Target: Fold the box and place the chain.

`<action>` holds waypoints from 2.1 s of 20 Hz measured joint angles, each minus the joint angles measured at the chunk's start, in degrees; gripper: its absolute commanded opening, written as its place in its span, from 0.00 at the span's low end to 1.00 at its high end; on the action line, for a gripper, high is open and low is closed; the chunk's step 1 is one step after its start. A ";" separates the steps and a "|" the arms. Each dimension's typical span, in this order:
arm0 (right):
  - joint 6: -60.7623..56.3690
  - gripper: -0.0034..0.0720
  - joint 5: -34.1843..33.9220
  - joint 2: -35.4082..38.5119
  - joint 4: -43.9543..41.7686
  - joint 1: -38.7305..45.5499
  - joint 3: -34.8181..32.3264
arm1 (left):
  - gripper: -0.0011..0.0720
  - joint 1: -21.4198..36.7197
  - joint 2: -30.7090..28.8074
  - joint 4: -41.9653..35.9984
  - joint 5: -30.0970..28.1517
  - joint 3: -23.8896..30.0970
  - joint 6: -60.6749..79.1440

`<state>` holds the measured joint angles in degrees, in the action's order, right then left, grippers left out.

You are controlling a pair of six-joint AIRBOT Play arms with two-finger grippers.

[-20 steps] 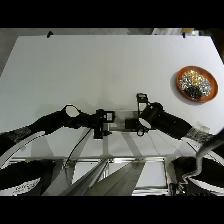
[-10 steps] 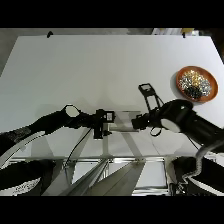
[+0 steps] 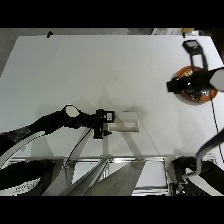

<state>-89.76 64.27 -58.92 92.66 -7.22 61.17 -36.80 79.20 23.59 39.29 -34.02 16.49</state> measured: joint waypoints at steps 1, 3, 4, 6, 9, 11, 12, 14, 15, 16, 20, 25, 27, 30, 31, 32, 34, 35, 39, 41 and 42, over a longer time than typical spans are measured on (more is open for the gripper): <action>2.01 0.33 -0.46 -2.43 0.04 3.61 1.49 | 0.29 0.00 0.00 0.00 0.00 0.00 0.00; 4.92 0.33 -1.77 -7.28 0.22 9.84 3.67 | 0.29 0.00 0.00 0.00 0.00 0.00 0.00; 6.03 0.33 -2.27 -9.57 0.24 12.46 4.33 | 0.29 0.00 0.00 0.00 0.00 0.00 0.00; 8.13 0.33 -3.26 -13.94 0.39 17.16 5.20 | 0.29 0.00 0.00 0.00 0.00 0.00 0.00; 10.40 0.33 -3.80 -19.08 0.55 22.23 5.79 | 0.29 0.00 0.00 0.00 0.00 0.00 0.00; 11.61 0.33 -4.22 -21.33 0.55 24.13 5.99 | 0.29 0.00 0.00 0.00 0.00 0.00 0.00; 12.11 0.33 -4.24 -22.27 0.55 24.74 6.03 | 0.29 0.00 0.00 0.00 0.00 0.00 0.00; 12.92 0.33 -4.85 -23.78 0.46 25.49 6.10 | 0.29 0.00 0.00 0.00 0.00 0.00 0.00; 13.11 0.33 -5.09 -24.41 0.39 25.68 6.12 | 0.29 0.00 0.00 0.00 0.00 0.00 0.00; 13.20 0.33 -5.49 -24.96 0.39 25.83 6.14 | 0.29 0.00 0.00 0.00 0.00 0.00 0.00; 13.66 0.33 -6.62 -26.95 0.13 26.16 6.16 | 0.29 0.00 0.00 0.00 0.00 0.00 0.00; 14.80 0.32 -6.71 -29.57 0.11 26.23 6.14 | 0.29 0.00 0.00 0.00 0.00 0.00 0.00; 14.99 0.32 -7.26 -30.23 0.11 26.23 6.14 | 0.29 0.00 0.00 0.00 0.00 0.00 0.00; 15.15 0.31 -7.89 -30.84 0.09 26.23 6.14 | 0.29 0.00 0.00 0.00 0.00 0.00 0.00; 15.17 0.30 -8.07 -30.99 0.09 26.23 6.14 | 0.29 0.00 0.00 0.00 0.00 0.00 0.00; 15.21 0.25 -8.22 -31.15 0.09 26.23 6.16 | 0.29 0.00 0.00 0.00 0.00 0.00 0.00; 15.21 0.07 -8.46 -31.32 0.09 26.23 6.16 | 0.29 0.00 0.00 0.00 0.00 0.00 0.00; 15.23 0.07 -8.48 -31.36 0.02 26.23 6.16 | 0.29 0.00 0.00 0.00 0.00 0.00 0.00; 15.26 0.07 -6.60 -30.23 0.04 26.23 6.14 | 0.29 0.00 0.00 0.00 0.00 0.00 0.00; 15.28 0.07 -5.16 -27.87 0.04 26.18 6.14 | 0.29 0.00 0.00 0.00 0.00 0.00 0.00; 15.26 0.07 -4.61 -26.23 0.02 26.16 6.14 | 0.29 0.00 0.00 0.00 0.00 0.00 0.00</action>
<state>-74.50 59.66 -85.14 92.68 18.94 67.31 -36.80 79.20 23.59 39.29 -34.02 16.49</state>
